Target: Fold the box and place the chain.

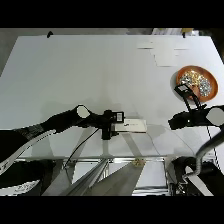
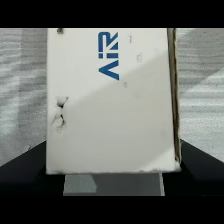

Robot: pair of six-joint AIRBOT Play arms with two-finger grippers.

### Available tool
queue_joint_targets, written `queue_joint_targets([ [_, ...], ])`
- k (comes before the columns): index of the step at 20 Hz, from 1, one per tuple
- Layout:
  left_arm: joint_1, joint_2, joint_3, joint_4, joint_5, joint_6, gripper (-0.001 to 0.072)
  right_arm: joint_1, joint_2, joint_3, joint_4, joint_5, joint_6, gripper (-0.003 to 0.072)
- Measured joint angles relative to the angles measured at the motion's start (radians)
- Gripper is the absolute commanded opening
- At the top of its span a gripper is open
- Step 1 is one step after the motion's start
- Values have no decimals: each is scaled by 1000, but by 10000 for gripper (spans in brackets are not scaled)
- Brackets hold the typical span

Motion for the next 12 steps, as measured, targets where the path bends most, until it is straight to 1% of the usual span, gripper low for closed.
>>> queue_joint_targets([
  [7,3,11,-1,16,-5,-23,204,0,0,0,2,1,2,16],
  [9,11,45,-1,69,-26,-60,207,0,0,0,2,2,2,16],
  [12,42,140,-1,182,-51,-177,208,0,0,0,2,2,2,16],
])
